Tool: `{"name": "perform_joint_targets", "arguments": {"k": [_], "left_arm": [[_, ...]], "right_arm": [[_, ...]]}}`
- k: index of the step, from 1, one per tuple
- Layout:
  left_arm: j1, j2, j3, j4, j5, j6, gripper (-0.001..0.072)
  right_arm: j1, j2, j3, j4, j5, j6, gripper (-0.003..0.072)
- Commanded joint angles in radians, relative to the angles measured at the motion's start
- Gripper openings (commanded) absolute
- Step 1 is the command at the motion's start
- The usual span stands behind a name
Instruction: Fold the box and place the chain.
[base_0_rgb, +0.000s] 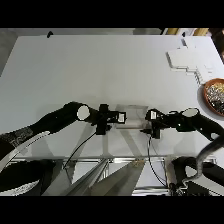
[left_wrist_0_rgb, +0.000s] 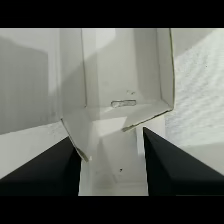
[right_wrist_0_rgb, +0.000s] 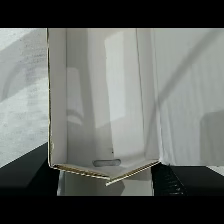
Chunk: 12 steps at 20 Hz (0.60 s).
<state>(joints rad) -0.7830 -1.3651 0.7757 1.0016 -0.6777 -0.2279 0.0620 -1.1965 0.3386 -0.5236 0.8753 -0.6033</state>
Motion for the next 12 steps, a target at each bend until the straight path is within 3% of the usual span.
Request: {"name": "perform_joint_targets", "arguments": {"k": [1, 3, 6, 7, 8, 10, 12], "left_arm": [[-0.017, -0.011, 0.0, -0.016, -0.003, 0.003, 0.0397], [-0.017, -0.017, 0.0, -0.022, -0.003, 0.003, 0.0319], [-0.016, -0.016, 0.0, -0.022, 0.011, 0.004, 0.0289], [-0.016, -0.016, 0.0, -0.021, 0.02, 0.004, 0.0213], [-0.016, -0.016, 0.0, -0.021, 0.027, 0.004, 0.0187], [-0.015, -0.016, 0.0, -0.021, 0.036, 0.004, 0.0185], [-0.014, -0.015, 0.0, -0.022, 0.035, 0.004, 0.0131]], "right_arm": [[0.0, 0.0, 0.0, 0.0, 0.0, 0.0, 0.041], [0.0, 0.0, 0.0, 0.0, 0.0, 0.0, 0.041], [0.0, 0.0, 0.0, 0.0, 0.0, 0.0, 0.041], [0.0, 0.0, 0.0, 0.0, 0.0, 0.0, 0.041], [0.0, 0.0, 0.0, 0.0, 0.0, 0.0, 0.041], [0.0, 0.0, 0.0, 0.0, 0.0, 0.0, 0.041], [0.0, 0.0, 0.0, 0.0, 0.0, 0.0, 0.041]]}}
